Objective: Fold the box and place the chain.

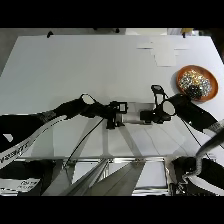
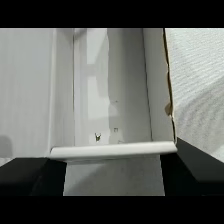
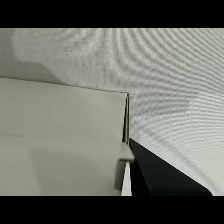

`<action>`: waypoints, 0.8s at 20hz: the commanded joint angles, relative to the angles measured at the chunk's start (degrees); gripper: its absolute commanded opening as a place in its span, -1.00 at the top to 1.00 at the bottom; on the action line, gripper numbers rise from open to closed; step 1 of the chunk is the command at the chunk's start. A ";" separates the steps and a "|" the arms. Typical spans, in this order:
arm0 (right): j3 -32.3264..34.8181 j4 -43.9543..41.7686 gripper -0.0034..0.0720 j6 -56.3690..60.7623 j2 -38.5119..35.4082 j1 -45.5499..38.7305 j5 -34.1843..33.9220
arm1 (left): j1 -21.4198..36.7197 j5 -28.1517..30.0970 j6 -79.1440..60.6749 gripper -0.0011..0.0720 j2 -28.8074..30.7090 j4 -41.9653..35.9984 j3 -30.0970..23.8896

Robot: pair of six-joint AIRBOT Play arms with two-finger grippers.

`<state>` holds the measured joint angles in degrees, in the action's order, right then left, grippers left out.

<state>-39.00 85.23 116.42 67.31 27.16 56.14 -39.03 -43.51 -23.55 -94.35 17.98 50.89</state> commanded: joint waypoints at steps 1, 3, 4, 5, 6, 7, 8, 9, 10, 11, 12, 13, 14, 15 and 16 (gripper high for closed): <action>-0.09 1.99 0.18 2.36 1.07 0.26 -0.28 | 0.00 0.00 -0.02 0.40 0.00 0.02 0.00; -0.09 1.97 0.21 5.42 1.16 0.26 -1.77 | 0.00 0.00 -0.02 0.40 0.00 0.02 0.00; -0.09 1.97 0.33 6.40 1.16 0.28 -1.84 | 0.00 0.00 -0.02 0.40 0.02 0.02 0.00; -0.09 1.99 0.40 6.38 1.16 0.28 -1.84 | 0.00 0.00 -0.02 0.40 0.00 0.02 0.00; -0.09 1.99 0.40 6.38 1.16 0.28 -1.84 | 0.00 -0.02 -0.02 0.40 0.02 0.02 0.00; -0.09 1.99 0.42 6.38 1.16 0.28 -1.84 | 0.00 0.00 -0.02 0.40 0.02 0.02 0.00; -0.09 1.99 0.46 6.38 1.16 0.28 -1.79 | 0.00 0.00 -0.04 0.40 0.02 0.02 0.00; -0.09 1.99 0.51 6.38 1.16 0.28 -1.75 | 0.00 0.00 -0.02 0.40 0.00 0.02 0.00; -0.09 1.97 0.58 6.38 1.16 0.28 -1.75 | 0.00 0.00 -0.02 0.40 0.02 0.02 0.00; -0.09 1.99 0.73 6.34 1.16 0.28 -1.73 | 0.00 0.00 -0.02 0.40 0.02 0.02 0.00; -0.09 1.99 0.82 6.27 1.16 0.28 -1.73 | 0.00 0.00 -0.02 0.40 0.00 0.02 0.00; -0.09 2.01 0.85 6.12 1.16 0.28 -1.70 | 0.00 -0.02 -0.02 0.40 0.00 0.02 0.00; -0.09 2.12 0.85 6.14 1.18 0.28 -1.66 | 0.00 0.00 -0.02 0.40 0.02 0.02 0.00; -0.09 2.43 0.85 6.14 1.20 0.28 -1.64 | 0.00 0.00 -0.02 0.40 0.02 0.02 0.00; -0.09 2.75 0.84 6.08 1.20 0.28 -1.75 | 0.00 0.00 -0.02 0.40 0.00 0.02 0.00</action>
<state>-39.03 87.55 122.45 68.47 27.40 54.65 -39.03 -43.48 -23.59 -94.35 17.98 50.89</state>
